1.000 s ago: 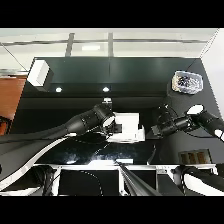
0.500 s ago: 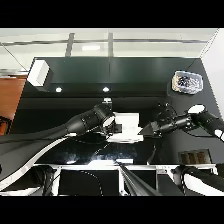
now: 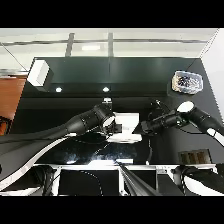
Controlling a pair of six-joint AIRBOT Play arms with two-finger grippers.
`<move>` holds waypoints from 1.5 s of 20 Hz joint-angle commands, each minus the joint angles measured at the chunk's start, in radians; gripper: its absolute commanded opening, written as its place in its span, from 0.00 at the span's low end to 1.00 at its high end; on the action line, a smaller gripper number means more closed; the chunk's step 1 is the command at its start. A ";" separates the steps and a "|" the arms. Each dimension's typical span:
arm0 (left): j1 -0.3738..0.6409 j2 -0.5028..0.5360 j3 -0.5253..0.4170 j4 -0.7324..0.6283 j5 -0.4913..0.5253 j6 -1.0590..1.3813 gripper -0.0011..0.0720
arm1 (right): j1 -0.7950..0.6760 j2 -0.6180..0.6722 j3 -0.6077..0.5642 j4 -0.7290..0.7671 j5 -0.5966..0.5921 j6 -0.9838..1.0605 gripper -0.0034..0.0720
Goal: Fold the box and place the chain.
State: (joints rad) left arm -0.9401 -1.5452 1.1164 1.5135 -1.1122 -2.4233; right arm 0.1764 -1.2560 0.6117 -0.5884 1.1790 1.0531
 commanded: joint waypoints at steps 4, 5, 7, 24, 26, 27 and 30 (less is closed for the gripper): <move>0.001 0.000 0.000 0.001 0.000 0.000 0.05 | 0.151 0.001 0.130 -0.315 -0.101 0.327 0.82; 0.001 0.000 0.000 0.001 0.001 0.000 0.05 | 0.174 0.001 0.147 -0.366 -0.102 0.390 0.82; 0.001 0.000 0.000 0.001 0.001 0.000 0.05 | 0.229 0.000 0.182 -0.453 -0.102 0.498 0.82; 0.001 0.000 0.000 0.024 0.000 0.000 0.05 | 0.511 -0.003 0.256 -0.775 -0.043 1.164 0.59; 0.001 0.000 0.000 0.024 0.000 0.000 0.05 | 0.512 -0.008 0.257 -0.777 -0.058 1.194 0.59; 0.001 0.000 0.000 0.024 0.000 0.000 0.05 | 0.512 -0.015 0.257 -0.776 -0.058 1.199 0.59; 0.001 0.000 0.000 0.024 0.000 0.000 0.06 | 0.532 -0.042 0.257 -0.779 -0.055 1.199 0.59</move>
